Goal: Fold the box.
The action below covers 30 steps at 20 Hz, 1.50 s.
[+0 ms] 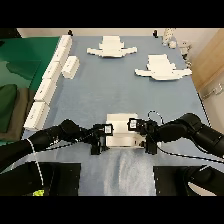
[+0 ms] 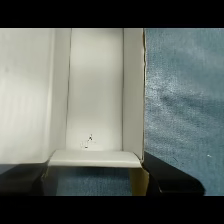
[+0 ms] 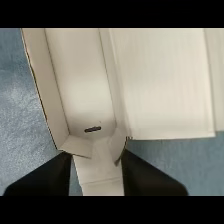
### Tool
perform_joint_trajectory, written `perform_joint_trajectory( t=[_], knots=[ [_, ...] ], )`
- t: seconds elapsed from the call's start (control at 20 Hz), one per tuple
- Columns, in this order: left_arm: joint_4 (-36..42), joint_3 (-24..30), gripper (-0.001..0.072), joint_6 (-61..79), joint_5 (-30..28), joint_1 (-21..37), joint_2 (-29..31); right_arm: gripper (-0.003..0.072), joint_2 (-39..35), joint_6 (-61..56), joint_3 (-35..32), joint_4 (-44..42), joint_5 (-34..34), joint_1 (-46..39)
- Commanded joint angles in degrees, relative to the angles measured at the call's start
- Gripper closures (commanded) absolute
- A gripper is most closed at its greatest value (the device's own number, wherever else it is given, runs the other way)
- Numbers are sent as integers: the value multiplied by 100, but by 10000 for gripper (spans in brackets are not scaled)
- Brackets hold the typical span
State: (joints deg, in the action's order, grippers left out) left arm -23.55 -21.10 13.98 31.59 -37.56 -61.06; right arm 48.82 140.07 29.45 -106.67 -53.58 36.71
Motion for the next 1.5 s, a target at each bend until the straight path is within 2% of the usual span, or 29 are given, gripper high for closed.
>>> perform_joint_trajectory(
  t=[0.0, 0.1, 0.15, 0.3, 0.55, 0.6, 1.0, 1.05, 1.1, 1.2, 1.25, 1.3, 1.45],
  knots=[
    [-2, -2, 251, 11, 2, 4, 0, 343, 28, 59, -2, -177, 129, 61],
    [-2, -2, 250, 11, 2, 4, 0, 367, 28, 59, -2, -179, 190, 138],
    [-2, -4, 251, 11, 2, 4, 0, 435, 33, 59, -7, -181, 229, 177],
    [-2, -2, 251, 11, 2, 2, 0, 537, 131, 131, -13, -323, 304, 236],
    [-2, -2, 251, 11, 2, 4, 0, 553, 297, 400, -13, -562, 494, 236],
    [-2, -2, 251, 11, 2, 4, 0, 597, 321, 409, -13, -616, 496, 236],
    [-2, -2, 251, 11, 2, 4, 0, 595, 372, 553, -13, -715, 498, 236],
    [-2, -2, 251, 11, 2, 4, 0, 528, 372, 553, -13, -717, 503, 236],
    [-2, -2, 251, 11, 2, 4, 0, 318, 372, 555, -13, -717, 511, 236],
    [-2, -2, 250, 11, 2, 4, 0, 240, 372, 645, -13, -721, 514, 236],
    [-2, -2, 251, 11, 2, 4, 0, 148, 372, 658, -13, -723, 518, 236],
    [-2, -2, 250, 11, 2, 4, 0, 126, 372, 658, -13, -723, 520, 236],
    [-2, -2, 251, 11, 2, 4, 0, 126, 372, 658, -13, -721, 518, 234]
  ],
)
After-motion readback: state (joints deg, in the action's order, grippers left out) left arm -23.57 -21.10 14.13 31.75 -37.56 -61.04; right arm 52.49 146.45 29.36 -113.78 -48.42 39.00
